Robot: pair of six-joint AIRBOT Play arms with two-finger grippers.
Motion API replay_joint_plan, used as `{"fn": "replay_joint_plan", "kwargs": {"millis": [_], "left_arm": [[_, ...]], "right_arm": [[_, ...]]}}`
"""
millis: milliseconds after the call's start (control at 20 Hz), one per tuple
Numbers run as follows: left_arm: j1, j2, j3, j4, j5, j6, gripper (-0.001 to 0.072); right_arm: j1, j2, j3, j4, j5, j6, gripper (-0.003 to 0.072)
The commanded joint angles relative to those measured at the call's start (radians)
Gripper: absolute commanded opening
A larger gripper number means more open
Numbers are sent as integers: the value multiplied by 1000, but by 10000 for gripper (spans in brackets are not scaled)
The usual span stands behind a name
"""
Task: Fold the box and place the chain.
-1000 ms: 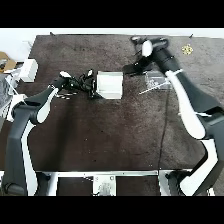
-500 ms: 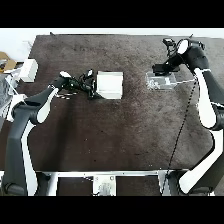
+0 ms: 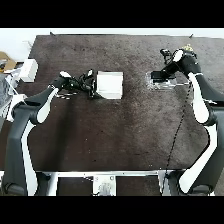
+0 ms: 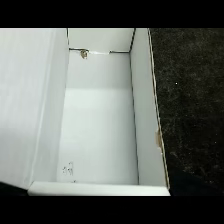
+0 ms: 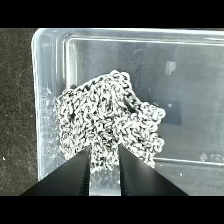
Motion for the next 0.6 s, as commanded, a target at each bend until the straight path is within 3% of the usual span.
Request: {"fn": "replay_joint_plan", "kwargs": {"millis": [0,200,300,550], "left_arm": [[0,0,0,0,0,0,224],[0,0,0,0,0,0,224],[0,0,0,0,0,0,224],[0,0,0,0,0,0,224]], "right_arm": [[-2,-13,0,-20,-10,6,207],[2,-32,0,-23,6,24,204],[12,-27,2,-33,-6,24,5],[18,55,2,-32,-5,24,4]]}}
